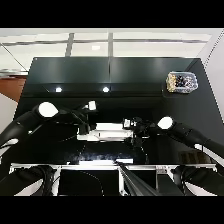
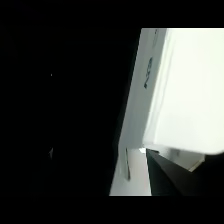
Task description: Fold the box and place the chain.
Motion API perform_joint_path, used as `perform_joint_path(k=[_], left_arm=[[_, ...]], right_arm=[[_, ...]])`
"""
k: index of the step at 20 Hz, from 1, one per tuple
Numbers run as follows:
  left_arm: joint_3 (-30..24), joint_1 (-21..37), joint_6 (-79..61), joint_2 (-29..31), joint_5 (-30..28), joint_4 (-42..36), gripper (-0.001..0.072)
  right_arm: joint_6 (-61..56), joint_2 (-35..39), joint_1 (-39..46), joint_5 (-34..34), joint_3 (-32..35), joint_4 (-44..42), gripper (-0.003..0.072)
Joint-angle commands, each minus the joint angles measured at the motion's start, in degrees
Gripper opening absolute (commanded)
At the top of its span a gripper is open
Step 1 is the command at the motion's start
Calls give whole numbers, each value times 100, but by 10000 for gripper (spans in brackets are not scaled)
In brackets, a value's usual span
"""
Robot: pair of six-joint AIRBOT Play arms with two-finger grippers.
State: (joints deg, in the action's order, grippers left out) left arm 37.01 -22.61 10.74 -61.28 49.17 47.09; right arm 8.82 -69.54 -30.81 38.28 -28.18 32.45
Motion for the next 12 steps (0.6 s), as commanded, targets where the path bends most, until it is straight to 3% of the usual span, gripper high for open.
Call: perform_joint_path(k=[1,2,3,5,7,9,12], left_arm=[[4,483,2109,498,1519,745,452],[0,610,2586,509,2031,734,63],[-28,691,2566,509,2420,597,32],[-291,713,2551,509,2710,-393,32],[-664,520,2498,507,2415,-1467,32],[-946,223,2483,507,1453,-2190,32],[-1064,-260,2267,505,-485,-2857,32]], right_arm=[[0,-4,-2,2,0,0,484],[0,-4,-2,2,0,0,483],[0,-4,-2,2,0,0,483],[0,-4,-2,2,0,0,484],[0,-4,-2,2,0,0,484],[0,-4,-2,2,0,0,484],[0,-4,-2,2,0,0,483]])
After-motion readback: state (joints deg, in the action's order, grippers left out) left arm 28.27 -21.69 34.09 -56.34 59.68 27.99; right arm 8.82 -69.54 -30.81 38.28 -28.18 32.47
